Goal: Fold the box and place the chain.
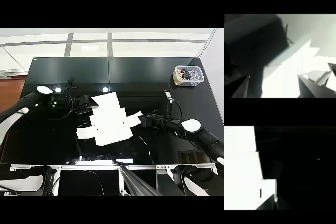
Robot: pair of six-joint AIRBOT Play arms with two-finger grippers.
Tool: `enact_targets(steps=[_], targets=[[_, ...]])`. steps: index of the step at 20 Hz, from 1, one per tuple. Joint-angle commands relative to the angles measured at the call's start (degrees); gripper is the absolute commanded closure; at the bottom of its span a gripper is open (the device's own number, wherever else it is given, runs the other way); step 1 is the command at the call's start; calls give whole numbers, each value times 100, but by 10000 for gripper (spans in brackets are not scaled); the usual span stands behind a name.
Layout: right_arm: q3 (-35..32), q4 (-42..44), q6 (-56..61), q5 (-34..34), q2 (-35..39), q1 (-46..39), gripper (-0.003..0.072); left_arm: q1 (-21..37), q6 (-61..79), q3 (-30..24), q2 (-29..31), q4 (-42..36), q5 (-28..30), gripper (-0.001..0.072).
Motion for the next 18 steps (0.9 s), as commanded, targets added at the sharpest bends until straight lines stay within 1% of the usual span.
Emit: enact_targets(steps=[1,2,4,5,6,8,9,10,11,14,15,16,18], targets=[[-11,13,-2,-68,4,57,666,-11,162,313,-411,170,-546,26],[-11,13,-2,-68,4,57,666,-33,669,313,-450,-184,-789,27],[-11,13,-2,-66,4,57,666,-59,1641,317,-658,-1084,-1565,48],[-11,13,-2,-66,4,57,666,-57,1937,363,-807,-1279,-2002,135],[-11,13,-2,-66,4,57,666,-57,2002,476,-946,-1117,-2330,184],[-11,13,-2,-66,4,57,666,-96,1950,844,-1224,-310,-2776,291],[-11,11,-2,-66,4,57,666,-153,1943,981,-1283,20,-2824,318],[-11,11,-2,-66,4,57,665,-219,1943,1088,-1290,302,-2741,319],[-11,11,-2,-68,4,57,666,-319,1965,1207,-1290,490,-2695,378],[-11,11,-4,-70,4,57,666,-632,1980,1547,-1290,1069,-2503,381],[-11,11,-2,-68,4,57,666,-723,1978,1644,-1290,1270,-2446,400],[-11,9,-4,-68,4,57,666,-785,1980,1727,-1290,1410,-2411,542],[-11,7,-4,-63,4,57,663,-817,2006,1843,-1290,1405,-2404,606]])
